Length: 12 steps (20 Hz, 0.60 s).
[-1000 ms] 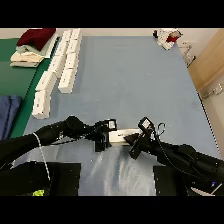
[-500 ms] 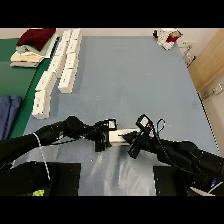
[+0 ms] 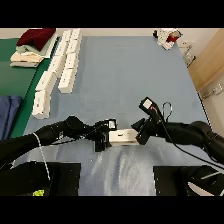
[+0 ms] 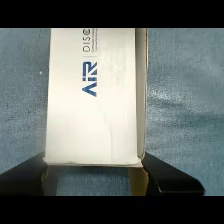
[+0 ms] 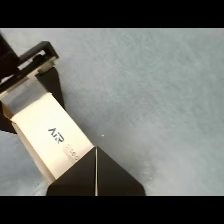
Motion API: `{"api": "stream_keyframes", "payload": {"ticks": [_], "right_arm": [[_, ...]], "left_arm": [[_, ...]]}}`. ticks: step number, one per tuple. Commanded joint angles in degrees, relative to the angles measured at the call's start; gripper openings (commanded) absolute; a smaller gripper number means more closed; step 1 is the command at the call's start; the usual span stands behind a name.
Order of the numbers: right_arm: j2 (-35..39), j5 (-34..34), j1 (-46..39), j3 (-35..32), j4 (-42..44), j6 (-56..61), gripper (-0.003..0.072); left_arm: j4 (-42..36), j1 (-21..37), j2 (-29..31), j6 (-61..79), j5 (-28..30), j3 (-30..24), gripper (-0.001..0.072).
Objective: Fold the box.
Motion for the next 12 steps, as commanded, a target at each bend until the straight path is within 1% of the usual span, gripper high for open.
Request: {"api": "stream_keyframes", "payload": {"ticks": [1, 2, 3, 5, 8, 12], "right_arm": [[-4.8, -17.3, -13.6, 8.9, 6.1, -13.0, 0.0002], [-7.7, -21.0, -18.1, 12.1, 7.6, -15.6, 0.0002], [-10.6, -22.3, -21.8, 14.9, 8.2, -16.1, 0.0002], [-16.6, -22.9, -27.3, 20.4, 8.5, -16.1, 0.0002], [-24.7, -28.0, -29.1, 27.0, 7.9, -16.1, 0.0002], [-33.2, -28.0, -29.1, 33.5, 6.6, -16.1, 0.0002]], "left_arm": [[0.0, 0.0, 0.0, 0.0, 0.0, 0.0, 0.0470], [0.0, 0.0, 0.0, 0.0, 0.0, 0.0, 0.0470], [0.0, 0.0, 0.0, 0.0, 0.0, 0.0, 0.0470], [0.0, 0.0, 0.0, 0.0, 0.0, 0.0, 0.0470], [0.0, 0.0, 0.0, 0.0, 0.0, 0.0, 0.0470], [0.0, 0.0, 0.0, 0.0, 0.0, 0.0, 0.0470]]}}
